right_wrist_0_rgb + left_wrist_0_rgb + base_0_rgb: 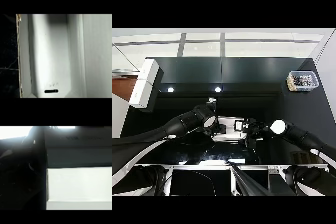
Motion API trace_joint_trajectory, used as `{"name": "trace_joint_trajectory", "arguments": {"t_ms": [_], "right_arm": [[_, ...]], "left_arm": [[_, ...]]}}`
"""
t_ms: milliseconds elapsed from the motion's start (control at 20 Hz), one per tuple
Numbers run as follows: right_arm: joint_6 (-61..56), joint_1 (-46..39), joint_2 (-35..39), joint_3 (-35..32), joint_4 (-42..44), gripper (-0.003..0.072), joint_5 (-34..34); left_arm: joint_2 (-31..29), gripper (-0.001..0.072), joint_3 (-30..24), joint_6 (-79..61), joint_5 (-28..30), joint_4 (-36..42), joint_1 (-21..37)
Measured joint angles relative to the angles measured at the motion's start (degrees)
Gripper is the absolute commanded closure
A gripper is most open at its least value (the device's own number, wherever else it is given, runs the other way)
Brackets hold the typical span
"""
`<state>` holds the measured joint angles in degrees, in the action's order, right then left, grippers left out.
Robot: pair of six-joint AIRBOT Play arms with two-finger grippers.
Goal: Fold the box and place the chain.
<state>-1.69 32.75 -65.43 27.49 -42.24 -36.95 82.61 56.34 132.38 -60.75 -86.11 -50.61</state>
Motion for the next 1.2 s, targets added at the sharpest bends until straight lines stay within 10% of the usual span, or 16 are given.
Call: {"name": "trace_joint_trajectory", "arguments": {"t_ms": [350,450,1200], "right_arm": [[0.02,0.00,0.00,0.00,-0.02,0.0338,0.09],[0.02,0.00,0.00,0.00,-0.02,0.0026,0.28],[-3.63,-4.94,8.59,0.57,-8.22,0.0112,-8.13]], "left_arm": [[0.00,0.0678,-0.02,-0.04,0.35,0.02,0.00],[0.00,0.0679,-0.02,-0.07,0.48,0.02,0.00],[0.02,0.0678,0.00,-0.33,0.76,0.07,0.00]]}}
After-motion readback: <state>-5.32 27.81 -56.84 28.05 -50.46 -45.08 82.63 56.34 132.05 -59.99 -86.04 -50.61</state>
